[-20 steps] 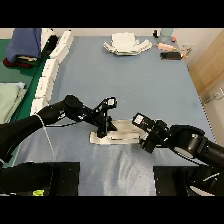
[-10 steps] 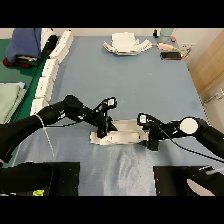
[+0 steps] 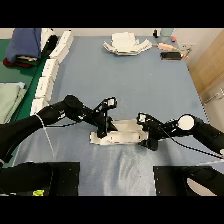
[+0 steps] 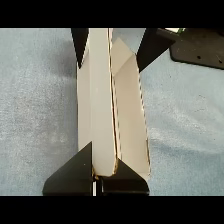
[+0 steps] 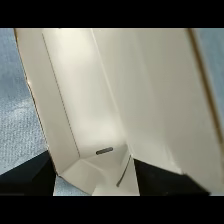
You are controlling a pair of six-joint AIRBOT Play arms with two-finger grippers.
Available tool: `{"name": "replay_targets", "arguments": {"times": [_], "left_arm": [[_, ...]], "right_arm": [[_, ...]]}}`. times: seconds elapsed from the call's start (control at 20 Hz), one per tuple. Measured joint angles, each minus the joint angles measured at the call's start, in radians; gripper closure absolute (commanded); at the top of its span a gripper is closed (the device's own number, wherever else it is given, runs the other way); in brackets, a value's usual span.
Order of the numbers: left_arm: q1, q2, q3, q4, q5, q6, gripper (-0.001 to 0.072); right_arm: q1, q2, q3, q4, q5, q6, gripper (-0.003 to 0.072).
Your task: Fold the box.
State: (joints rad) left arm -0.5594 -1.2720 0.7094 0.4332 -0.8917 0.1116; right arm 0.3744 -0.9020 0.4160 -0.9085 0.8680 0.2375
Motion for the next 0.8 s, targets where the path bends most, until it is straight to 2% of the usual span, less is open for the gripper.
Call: {"name": "replay_targets", "arguments": {"times": [0.2,0.55,0.7,0.8], "left_arm": [[0.000,0.000,0.000,0.000,0.000,0.000,0.0696],[0.000,0.000,0.000,0.000,0.000,0.000,0.0696],[0.000,0.000,0.000,0.000,0.000,0.000,0.0696],[0.000,0.000,0.000,0.000,0.000,0.000,0.0696]], "right_arm": [[0.000,0.002,0.000,-0.027,-0.001,0.011,-0.0025],[-0.032,-0.026,-0.001,0.038,0.006,-0.139,-0.0021],[-0.059,-0.043,-0.010,0.083,0.018,-0.211,0.0040],[-0.067,-0.057,-0.020,0.105,0.018,-0.244,0.0040]]}}
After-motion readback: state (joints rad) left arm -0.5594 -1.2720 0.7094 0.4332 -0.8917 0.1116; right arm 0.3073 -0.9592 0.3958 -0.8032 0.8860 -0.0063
